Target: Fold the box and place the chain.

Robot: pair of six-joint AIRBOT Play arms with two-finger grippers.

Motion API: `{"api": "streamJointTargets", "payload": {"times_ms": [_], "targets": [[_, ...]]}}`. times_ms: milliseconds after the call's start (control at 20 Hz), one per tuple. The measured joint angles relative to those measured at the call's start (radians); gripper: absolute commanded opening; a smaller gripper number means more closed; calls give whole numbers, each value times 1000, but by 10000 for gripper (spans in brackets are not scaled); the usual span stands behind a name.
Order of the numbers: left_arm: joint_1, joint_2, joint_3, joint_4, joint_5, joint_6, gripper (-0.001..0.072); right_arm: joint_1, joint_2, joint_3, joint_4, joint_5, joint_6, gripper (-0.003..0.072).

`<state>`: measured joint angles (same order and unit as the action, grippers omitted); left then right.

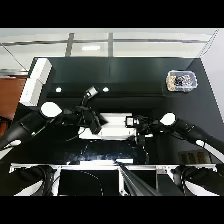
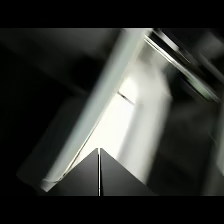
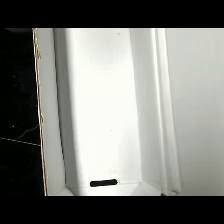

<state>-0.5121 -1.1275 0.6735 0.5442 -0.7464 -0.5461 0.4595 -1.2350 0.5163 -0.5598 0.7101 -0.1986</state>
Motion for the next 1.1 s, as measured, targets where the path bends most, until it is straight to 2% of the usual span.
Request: {"api": "streamJointTargets", "payload": {"times_ms": [100, 250, 500, 700, 900, 950, 1000, 1050, 1100], "targets": [[-3, -43, -1, -30, 76, 0, 26, 0, 0, 0, 0, 0, 0, 490], [-11, -111, -1, -43, 134, 0, 26, 0, 0, 0, 0, 0, 0, 490], [-20, -168, -1, -18, 108, 0, 26, 0, 0, 0, -1, 1, -1, 490], [13, -98, 2, 61, 105, 0, 26, 0, 0, 0, -1, 1, -1, 490], [109, 51, -10, 184, -15, 20, 31, 0, 0, 0, -1, 1, -1, 490], [140, 86, -23, 201, -68, 52, 120, 0, 0, 0, -1, 1, -1, 490], [163, 109, -40, 219, -114, 92, 388, 0, 0, 0, -1, 1, -1, 490], [182, 128, -63, 235, -161, 140, 720, 0, 0, 0, -1, 1, -1, 490], [192, 140, -87, 245, -189, 194, 704, 0, 0, 0, -1, 1, 0, 490]]}}
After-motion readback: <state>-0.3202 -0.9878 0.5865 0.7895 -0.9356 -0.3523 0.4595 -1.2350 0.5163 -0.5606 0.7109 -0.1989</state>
